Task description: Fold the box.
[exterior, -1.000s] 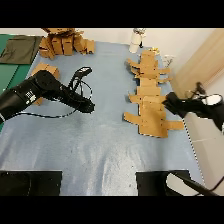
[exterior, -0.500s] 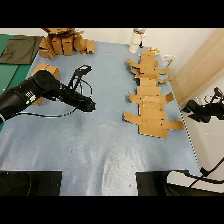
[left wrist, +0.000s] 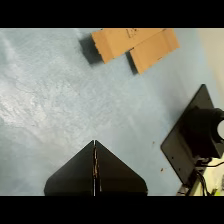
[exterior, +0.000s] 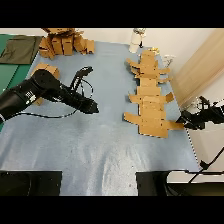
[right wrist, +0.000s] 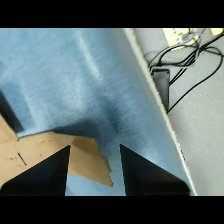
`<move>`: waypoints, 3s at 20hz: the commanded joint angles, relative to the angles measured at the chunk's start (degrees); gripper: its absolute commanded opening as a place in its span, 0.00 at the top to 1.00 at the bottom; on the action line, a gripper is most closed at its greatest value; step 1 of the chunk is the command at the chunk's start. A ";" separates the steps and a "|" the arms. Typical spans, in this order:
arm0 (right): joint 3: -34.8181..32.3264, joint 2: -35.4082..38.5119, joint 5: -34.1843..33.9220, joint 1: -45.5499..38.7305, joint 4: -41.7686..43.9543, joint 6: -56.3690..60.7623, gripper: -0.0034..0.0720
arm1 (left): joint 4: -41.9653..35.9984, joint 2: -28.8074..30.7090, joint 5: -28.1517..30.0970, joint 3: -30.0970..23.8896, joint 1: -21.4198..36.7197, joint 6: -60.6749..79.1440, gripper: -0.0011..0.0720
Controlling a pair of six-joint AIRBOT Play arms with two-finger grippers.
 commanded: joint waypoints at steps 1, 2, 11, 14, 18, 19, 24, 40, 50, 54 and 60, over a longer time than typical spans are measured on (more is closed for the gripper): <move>0.07 -0.96 5.73 -0.02 2.40 -4.09 0.31 | -2.80 -0.02 -1.36 0.04 0.00 -0.02 0.97; 0.07 -0.96 7.17 -0.02 3.69 -4.33 0.31 | -3.28 -0.02 -1.36 0.04 0.00 0.00 0.97; 0.04 2.27 17.81 2.12 21.97 -9.03 0.93 | -5.64 -0.02 -3.93 0.04 -0.02 -0.02 0.97; -1.49 2.27 19.47 9.09 23.43 -9.88 0.95 | -5.92 -0.02 -3.58 0.02 0.04 0.00 0.97; -8.17 3.72 19.15 18.47 19.65 -9.03 0.95 | -5.90 -0.02 -5.35 -0.04 0.11 -0.02 0.97; -9.86 4.63 18.49 19.78 16.48 -7.17 0.95 | -5.88 -0.02 -6.64 -0.04 0.11 0.00 0.97; -17.51 15.78 10.95 22.99 12.57 -4.28 0.95 | -5.90 0.00 -9.18 -1.68 0.11 0.22 0.97; -27.23 14.88 -1.62 32.04 23.12 -14.23 0.78 | -6.38 -0.02 -9.22 -8.63 0.11 3.06 0.97; -30.08 22.73 -6.36 37.03 36.96 -27.43 0.95 | -22.47 -3.85 -14.95 -13.09 12.07 15.08 0.97; -38.75 35.69 -20.98 41.03 36.15 -25.90 0.95 | -24.48 -7.74 -16.11 -15.28 17.09 18.58 0.97; -42.10 41.77 -24.41 42.75 34.07 -22.77 0.95 | -26.86 -13.62 -13.49 -15.26 17.16 21.70 0.48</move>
